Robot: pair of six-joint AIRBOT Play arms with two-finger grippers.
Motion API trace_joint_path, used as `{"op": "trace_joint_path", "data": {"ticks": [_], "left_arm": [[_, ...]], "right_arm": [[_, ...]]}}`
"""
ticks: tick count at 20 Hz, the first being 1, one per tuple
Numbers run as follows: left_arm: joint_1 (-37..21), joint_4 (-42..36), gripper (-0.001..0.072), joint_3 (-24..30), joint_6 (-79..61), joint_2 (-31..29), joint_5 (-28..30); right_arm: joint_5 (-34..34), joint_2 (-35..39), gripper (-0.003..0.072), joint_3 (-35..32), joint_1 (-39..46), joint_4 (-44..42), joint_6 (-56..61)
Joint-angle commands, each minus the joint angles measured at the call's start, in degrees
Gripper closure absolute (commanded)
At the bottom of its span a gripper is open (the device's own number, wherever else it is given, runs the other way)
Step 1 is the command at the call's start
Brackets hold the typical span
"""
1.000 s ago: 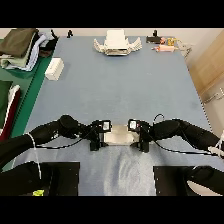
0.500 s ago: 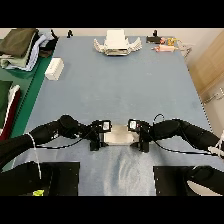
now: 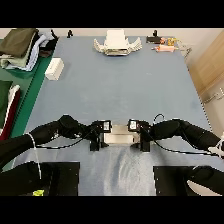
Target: Fold the box.
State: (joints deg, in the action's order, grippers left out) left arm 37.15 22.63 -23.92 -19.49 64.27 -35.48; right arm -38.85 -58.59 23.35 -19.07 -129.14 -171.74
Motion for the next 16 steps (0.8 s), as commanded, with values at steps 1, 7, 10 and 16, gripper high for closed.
{"op": "trace_joint_path", "data": {"ticks": [1, 7, 10, 16], "left_arm": [[0.02, 0.09, 0.0238, -0.07, -0.02, 0.02, -0.04], [0.02, 0.09, 0.0238, -0.07, -0.02, 0.02, -0.04], [0.02, 0.09, 0.0238, -0.07, -0.02, 0.02, -0.04], [0.02, 0.09, 0.0238, -0.07, -0.02, 0.02, -0.04]], "right_arm": [[-0.52, 1.62, -0.0034, 0.09, 1.16, 2.23, -0.15], [-12.90, 10.82, -0.0034, 0.09, 7.63, 7.39, 4.48], [-18.99, 14.29, -0.0034, 0.09, 9.53, 7.87, 6.36], [-26.36, 16.72, -0.0033, 0.26, 9.42, -5.77, 25.35]]}}
